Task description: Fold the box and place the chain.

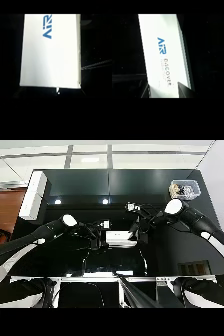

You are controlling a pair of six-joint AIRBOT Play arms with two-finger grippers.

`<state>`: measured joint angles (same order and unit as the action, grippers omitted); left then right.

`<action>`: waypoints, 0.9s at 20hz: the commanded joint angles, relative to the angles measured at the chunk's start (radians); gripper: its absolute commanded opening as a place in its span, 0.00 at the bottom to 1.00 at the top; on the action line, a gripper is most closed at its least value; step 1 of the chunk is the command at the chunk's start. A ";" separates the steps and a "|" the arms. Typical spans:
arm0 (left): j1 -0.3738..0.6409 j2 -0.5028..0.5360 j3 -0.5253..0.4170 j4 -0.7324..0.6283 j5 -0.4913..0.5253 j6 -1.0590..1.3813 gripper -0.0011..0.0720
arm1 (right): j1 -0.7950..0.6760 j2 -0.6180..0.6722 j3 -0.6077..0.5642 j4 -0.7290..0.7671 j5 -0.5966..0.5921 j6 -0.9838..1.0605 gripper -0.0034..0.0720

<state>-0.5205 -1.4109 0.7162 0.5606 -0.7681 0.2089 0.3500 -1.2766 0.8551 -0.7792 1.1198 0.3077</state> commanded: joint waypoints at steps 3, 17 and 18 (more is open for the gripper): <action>-0.001 0.000 0.001 -0.001 0.000 0.000 0.56 | 0.001 -0.001 -0.014 -0.008 -0.002 0.003 0.59; -0.001 0.000 0.001 -0.001 0.000 0.000 0.56 | -0.013 0.132 0.003 0.018 -0.003 0.082 0.59; -0.001 0.000 0.001 -0.001 0.000 0.000 0.56 | -0.024 0.142 0.003 0.022 0.011 0.156 0.59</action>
